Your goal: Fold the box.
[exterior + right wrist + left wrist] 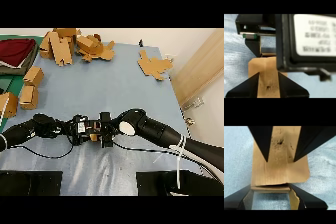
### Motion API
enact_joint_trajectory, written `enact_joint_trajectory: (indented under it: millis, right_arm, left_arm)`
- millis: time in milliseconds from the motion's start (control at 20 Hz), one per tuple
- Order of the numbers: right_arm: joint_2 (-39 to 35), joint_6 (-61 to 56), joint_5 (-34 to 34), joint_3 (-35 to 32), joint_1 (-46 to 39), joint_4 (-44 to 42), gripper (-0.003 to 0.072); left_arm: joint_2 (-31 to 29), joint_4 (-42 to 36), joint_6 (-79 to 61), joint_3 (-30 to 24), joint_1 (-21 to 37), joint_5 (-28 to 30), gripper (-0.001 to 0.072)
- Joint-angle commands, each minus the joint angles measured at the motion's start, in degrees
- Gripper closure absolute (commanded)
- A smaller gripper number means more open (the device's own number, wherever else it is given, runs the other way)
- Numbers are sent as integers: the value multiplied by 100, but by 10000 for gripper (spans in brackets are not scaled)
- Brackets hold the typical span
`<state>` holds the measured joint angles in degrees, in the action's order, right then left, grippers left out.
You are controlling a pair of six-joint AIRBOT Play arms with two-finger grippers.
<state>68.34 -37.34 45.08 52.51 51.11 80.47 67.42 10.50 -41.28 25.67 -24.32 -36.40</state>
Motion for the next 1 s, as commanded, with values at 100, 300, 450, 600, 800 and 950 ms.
enact_joint_trajectory:
  millis: [100, 300, 450, 600, 800, 950]
  right_arm:
    - [87, -249, -90, 2, 369, 590, 302]
    - [90, -793, -114, 2, 616, 1180, 302]
    - [129, -894, -116, 2, 616, 1362, 302]
    - [310, -1093, -120, 2, 616, 1606, 303]
    - [372, -1180, -162, 2, 619, 1709, 318]
    - [372, -1180, -164, 2, 619, 1735, 335]
  left_arm:
    - [-2, 0, 0, -2, 0, 0, 187]
    - [-2, 0, 0, -2, 0, -2, 188]
    - [-2, 0, 0, -2, 0, -2, 188]
    - [-2, 0, 0, -2, 0, -2, 187]
    - [-2, 0, 0, -2, 0, -2, 187]
    - [-2, 0, 0, -2, 0, -2, 187]
